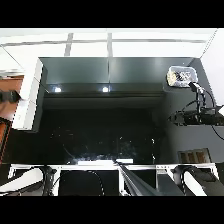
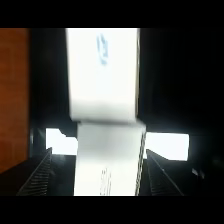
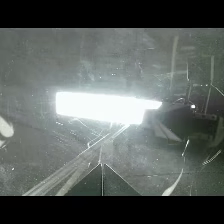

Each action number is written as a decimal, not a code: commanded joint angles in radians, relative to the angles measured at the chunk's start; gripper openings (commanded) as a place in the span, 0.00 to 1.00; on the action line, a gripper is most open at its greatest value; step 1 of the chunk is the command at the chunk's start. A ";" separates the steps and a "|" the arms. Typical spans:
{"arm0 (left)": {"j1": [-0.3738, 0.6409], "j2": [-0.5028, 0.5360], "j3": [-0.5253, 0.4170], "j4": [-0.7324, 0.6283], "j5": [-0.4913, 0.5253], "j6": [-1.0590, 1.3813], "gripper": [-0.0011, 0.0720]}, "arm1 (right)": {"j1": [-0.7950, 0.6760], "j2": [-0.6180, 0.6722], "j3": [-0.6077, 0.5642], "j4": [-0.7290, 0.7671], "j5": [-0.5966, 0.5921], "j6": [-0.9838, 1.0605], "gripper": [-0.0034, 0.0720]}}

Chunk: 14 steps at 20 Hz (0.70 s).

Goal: Fold the box and place the chain.

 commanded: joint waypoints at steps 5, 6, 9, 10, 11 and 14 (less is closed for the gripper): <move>-0.241 0.084 0.206 -0.234 -0.117 -0.233 0.05 | 0.000 0.000 0.000 0.003 -0.050 0.000 0.07; -0.303 0.127 0.143 -0.273 -0.083 -0.224 0.04 | 0.000 0.000 0.000 0.003 -0.077 0.000 0.07; -0.530 0.330 -0.169 -0.200 0.220 -0.271 0.04 | 0.000 0.000 0.000 0.003 -0.168 0.000 0.07; -0.594 0.398 -0.282 -0.153 0.334 -0.296 0.04 | 0.000 0.000 0.000 0.003 -0.203 0.000 0.07; -0.640 0.458 -0.389 -0.102 0.428 -0.337 0.04 | 0.000 0.000 0.000 0.003 -0.237 0.000 0.07; -0.657 0.554 -0.550 -0.065 0.488 -0.372 0.05 | 0.000 0.000 0.000 0.001 -0.294 0.000 0.07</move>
